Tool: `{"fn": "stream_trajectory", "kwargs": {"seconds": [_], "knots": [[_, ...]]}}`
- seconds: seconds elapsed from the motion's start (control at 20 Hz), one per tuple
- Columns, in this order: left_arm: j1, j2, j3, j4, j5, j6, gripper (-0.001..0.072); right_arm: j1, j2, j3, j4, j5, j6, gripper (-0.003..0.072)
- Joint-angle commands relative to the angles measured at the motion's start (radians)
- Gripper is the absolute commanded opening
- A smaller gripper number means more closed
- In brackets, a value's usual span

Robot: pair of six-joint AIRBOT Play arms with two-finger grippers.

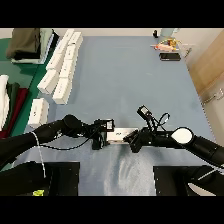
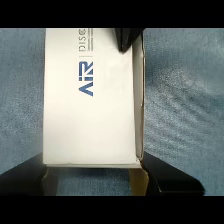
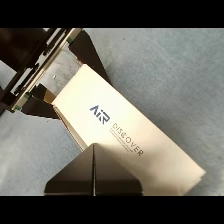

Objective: Fold the box.

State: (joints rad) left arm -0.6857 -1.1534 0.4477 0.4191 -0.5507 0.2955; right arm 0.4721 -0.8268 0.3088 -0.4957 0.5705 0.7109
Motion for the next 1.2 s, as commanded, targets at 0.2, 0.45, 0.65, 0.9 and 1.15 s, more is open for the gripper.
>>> {"fn": "stream_trajectory", "kwargs": {"seconds": [0.2,0.45,0.65,0.9,1.15], "knots": [[0.000,0.000,0.000,0.000,0.000,0.001,0.0465,0.000,-0.020,-0.003,0.002,-0.029,-0.005,0.0000],[0.000,0.000,0.000,0.000,0.000,0.001,0.0465,0.000,-0.008,0.007,0.002,-0.035,-0.005,0.0002],[0.000,0.000,0.000,0.000,0.000,0.001,0.0465,0.000,0.060,0.046,0.003,-0.031,-0.005,0.0002],[0.000,0.000,0.000,0.000,0.000,0.001,0.0465,0.000,0.088,0.060,0.003,-0.030,-0.005,0.0002],[0.000,0.000,0.000,0.000,0.000,0.001,0.0465,0.001,0.042,0.060,0.003,-0.014,-0.005,0.0002]]}}
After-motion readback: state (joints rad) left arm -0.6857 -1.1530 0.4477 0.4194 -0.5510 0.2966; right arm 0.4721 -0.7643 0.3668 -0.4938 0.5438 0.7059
